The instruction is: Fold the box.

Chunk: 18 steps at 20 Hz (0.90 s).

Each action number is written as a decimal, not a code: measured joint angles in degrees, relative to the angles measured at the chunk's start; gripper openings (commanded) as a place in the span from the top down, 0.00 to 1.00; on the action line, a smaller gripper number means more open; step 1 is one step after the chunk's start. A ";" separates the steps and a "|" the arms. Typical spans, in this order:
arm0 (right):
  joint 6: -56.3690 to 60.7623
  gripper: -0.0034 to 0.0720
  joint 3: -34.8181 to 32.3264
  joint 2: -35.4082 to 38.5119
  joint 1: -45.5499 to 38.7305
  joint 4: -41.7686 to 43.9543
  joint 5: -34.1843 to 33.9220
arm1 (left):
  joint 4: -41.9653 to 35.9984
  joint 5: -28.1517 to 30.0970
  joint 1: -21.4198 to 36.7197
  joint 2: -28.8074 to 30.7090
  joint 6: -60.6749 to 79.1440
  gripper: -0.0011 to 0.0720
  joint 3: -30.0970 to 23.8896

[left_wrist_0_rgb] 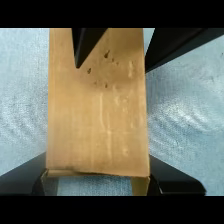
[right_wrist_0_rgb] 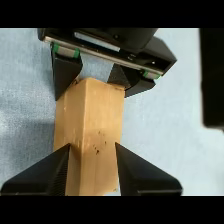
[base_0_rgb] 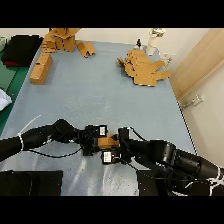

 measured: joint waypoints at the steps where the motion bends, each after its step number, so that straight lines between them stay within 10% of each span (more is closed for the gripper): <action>1: 0.28 0.43 0.02 0.28 0.22 -0.37 -0.04 | 0.00 -0.07 0.00 0.00 0.00 0.27 0.00; 6: 0.96 0.58 0.15 1.22 0.57 -1.11 -0.09 | 0.02 -0.09 -0.07 0.00 0.13 0.27 0.00; 18: 1.14 0.58 0.11 0.52 0.66 1.07 -1.44 | 0.00 -0.24 -0.11 0.00 0.15 0.27 0.00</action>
